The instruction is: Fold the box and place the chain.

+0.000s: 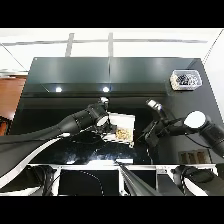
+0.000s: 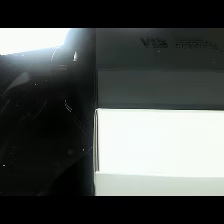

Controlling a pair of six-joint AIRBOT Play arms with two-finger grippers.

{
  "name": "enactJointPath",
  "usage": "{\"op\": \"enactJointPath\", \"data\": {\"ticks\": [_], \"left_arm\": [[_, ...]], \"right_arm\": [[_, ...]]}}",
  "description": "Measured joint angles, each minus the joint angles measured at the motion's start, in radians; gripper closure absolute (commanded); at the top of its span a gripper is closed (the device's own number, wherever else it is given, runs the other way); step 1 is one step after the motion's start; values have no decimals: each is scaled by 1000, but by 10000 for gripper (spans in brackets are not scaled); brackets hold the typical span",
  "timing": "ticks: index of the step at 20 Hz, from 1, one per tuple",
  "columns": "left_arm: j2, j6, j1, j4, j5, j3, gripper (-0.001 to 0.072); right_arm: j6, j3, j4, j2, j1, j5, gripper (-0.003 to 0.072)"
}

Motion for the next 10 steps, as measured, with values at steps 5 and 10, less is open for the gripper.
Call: {"op": "enactJointPath", "data": {"ticks": [5,10], "left_arm": [[0,0,0,0,0,0,679],[0,0,0,0,0,0,678]], "right_arm": [[-206,-48,-92,-1,121,-160,-22],[-336,-100,-66,-2,150,-211,-21]]}}
